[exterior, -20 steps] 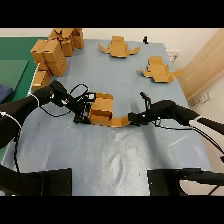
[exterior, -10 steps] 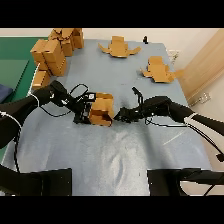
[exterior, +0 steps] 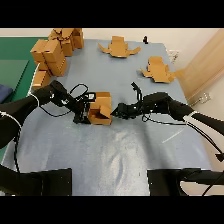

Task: Fold the box.

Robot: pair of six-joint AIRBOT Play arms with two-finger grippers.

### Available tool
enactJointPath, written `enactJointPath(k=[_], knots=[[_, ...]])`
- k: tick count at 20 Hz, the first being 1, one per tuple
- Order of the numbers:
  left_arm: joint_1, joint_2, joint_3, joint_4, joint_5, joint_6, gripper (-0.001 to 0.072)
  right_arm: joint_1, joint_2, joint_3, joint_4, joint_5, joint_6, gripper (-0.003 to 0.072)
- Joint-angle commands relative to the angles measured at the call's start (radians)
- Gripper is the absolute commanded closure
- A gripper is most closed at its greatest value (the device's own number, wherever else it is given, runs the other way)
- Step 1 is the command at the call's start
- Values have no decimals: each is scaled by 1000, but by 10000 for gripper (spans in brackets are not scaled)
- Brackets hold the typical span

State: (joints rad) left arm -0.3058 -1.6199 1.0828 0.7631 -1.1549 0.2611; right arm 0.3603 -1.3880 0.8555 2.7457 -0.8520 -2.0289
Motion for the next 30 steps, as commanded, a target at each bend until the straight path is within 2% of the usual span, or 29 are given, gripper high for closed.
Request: enactJointPath(k=[1,5,6,7,8,10,11,13,18,20,25,30], knots=[[0,0,0,0,0,0,693,8,-22,13,-12,3,35,444],[-1,0,0,-1,1,0,693,8,-24,14,-27,3,66,444],[-1,0,0,0,0,0,693,10,-25,18,-27,2,69,430],[-1,0,0,0,0,0,693,16,-27,24,-29,5,84,356],[-1,0,0,0,0,0,693,27,-28,37,-63,4,123,346],[-1,0,0,0,0,0,693,53,-28,76,-241,1,308,328],[-1,0,0,0,-2,0,693,69,-28,103,-355,-11,433,291],[-1,0,0,0,-4,0,693,103,-28,153,-489,-37,584,290],[-1,0,0,0,-4,0,693,190,-97,266,-560,-37,715,291],[-1,0,0,0,-4,0,693,225,-157,328,-596,-89,772,290],[0,0,0,0,-5,-1,693,321,-214,452,-892,-178,1125,291],[0,0,0,0,-4,-12,693,352,-238,510,-978,-206,1247,291]])
